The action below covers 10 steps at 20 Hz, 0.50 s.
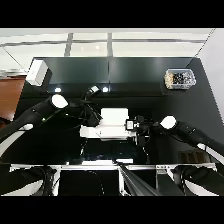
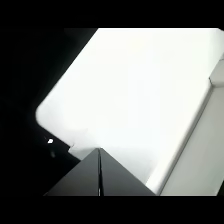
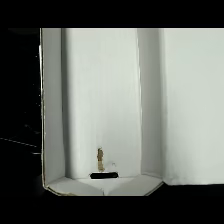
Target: Fold the box and place the chain.
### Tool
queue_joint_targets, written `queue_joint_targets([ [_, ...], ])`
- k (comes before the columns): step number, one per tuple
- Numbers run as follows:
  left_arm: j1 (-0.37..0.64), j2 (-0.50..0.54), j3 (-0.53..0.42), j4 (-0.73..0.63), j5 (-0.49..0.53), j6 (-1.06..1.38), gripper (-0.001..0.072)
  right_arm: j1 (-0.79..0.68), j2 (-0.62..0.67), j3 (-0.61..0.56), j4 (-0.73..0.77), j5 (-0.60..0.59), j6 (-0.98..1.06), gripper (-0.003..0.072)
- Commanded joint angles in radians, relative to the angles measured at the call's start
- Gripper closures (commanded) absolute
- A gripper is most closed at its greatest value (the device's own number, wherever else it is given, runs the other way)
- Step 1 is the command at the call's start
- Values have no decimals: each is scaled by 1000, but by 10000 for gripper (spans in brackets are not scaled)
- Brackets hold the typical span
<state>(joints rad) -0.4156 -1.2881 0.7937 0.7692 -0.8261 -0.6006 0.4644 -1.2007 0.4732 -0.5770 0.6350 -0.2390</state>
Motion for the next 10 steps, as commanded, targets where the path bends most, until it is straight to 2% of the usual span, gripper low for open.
queue_joint_targets([
  [1, 56, 106, 42, 161, -69, -103, 688, 1, 0, -1, 0, -1, 0, 389],
  [4, 200, 237, 23, 293, -185, -119, 687, 1, 0, 0, 0, 0, 0, 389],
  [5, 270, 264, 8, 286, -210, -119, 687, 1, 0, 0, 0, 0, -1, 388],
  [7, 381, 286, -41, 188, -281, -42, 687, 1, 0, 0, 0, 0, -1, 388],
  [9, 359, 277, -87, 185, -451, 251, 686, 1, 0, 0, 0, 0, -1, 388],
  [10, 319, 277, -113, 191, -466, 328, 629, 1, 0, 0, 0, 0, -1, 388],
])
